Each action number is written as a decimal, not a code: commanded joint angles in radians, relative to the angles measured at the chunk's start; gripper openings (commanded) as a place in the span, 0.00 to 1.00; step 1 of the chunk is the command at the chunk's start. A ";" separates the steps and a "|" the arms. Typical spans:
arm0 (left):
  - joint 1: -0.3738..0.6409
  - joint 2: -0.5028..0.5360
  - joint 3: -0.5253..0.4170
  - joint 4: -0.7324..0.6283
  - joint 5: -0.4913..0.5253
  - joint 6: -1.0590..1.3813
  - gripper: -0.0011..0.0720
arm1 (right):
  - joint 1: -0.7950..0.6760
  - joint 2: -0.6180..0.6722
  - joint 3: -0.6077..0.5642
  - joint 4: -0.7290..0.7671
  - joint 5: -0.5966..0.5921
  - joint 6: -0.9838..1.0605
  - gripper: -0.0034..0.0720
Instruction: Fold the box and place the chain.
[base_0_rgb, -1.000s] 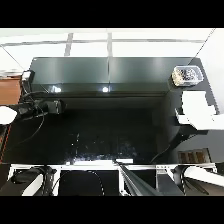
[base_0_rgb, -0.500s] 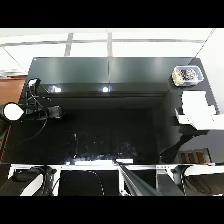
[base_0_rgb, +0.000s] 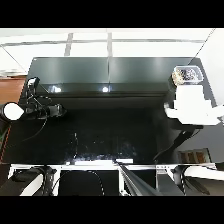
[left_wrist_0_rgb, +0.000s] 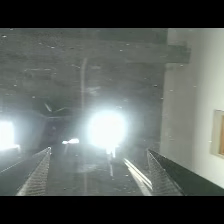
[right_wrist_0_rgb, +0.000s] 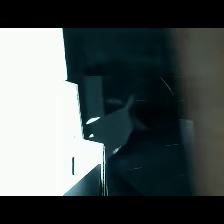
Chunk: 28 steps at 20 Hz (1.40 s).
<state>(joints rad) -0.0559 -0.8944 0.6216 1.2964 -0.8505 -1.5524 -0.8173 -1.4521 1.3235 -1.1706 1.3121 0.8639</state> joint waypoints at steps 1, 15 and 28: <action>-0.002 0.000 0.000 -0.056 -0.001 0.001 0.97 | 0.049 0.203 -0.177 0.178 -0.036 -0.008 0.06; -0.040 -0.124 0.017 -0.474 -0.045 0.306 0.97 | 0.908 0.567 -0.993 0.961 -0.762 -0.124 0.06; -0.106 -0.767 0.424 -0.732 -0.348 0.540 0.97 | 1.086 0.566 -0.993 0.960 -0.861 -0.117 0.06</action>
<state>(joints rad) -0.1383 -1.5414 0.9585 0.5911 -1.1187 -1.0435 0.2607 -0.8871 0.3321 -0.2134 0.4534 0.7471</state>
